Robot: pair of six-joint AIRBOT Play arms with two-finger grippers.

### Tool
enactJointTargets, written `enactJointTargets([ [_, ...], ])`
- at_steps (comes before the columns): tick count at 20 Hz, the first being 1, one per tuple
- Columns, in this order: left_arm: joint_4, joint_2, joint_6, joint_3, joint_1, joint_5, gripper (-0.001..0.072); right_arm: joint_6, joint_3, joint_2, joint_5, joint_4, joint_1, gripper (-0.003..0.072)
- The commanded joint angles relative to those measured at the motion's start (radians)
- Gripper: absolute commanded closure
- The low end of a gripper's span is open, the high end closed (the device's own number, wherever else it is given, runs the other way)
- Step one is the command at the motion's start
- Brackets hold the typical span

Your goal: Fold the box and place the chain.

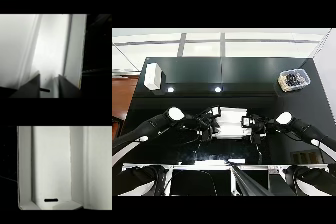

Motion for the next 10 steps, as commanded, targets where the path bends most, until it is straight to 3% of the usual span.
enactJointTargets([
  [1, 0.025, 0.000, 0.000, 0.000, -0.016, 0.010, 0.0539, 0.001, 0.000, -0.001, 0.000, 0.000, 0.001, 0.0505],
  [2, 0.051, 0.002, -0.008, 0.000, -0.013, 0.010, 0.0556, 0.001, 0.000, -0.001, 0.000, 0.000, 0.001, 0.0505],
  [4, 0.086, 0.003, -0.008, 0.000, -0.006, 0.010, 0.0472, 0.001, 0.000, -0.001, 0.000, 0.000, 0.001, 0.0505],
  [6, 0.120, 0.026, -0.028, 0.003, 0.012, 0.005, 0.0679, 0.001, 0.000, -0.001, 0.000, 0.000, 0.001, 0.0505],
  [10, 0.155, 0.178, -0.192, 0.015, 0.111, -0.035, 0.0680, 0.001, 0.000, -0.001, 0.000, 0.000, 0.001, 0.0505],
])
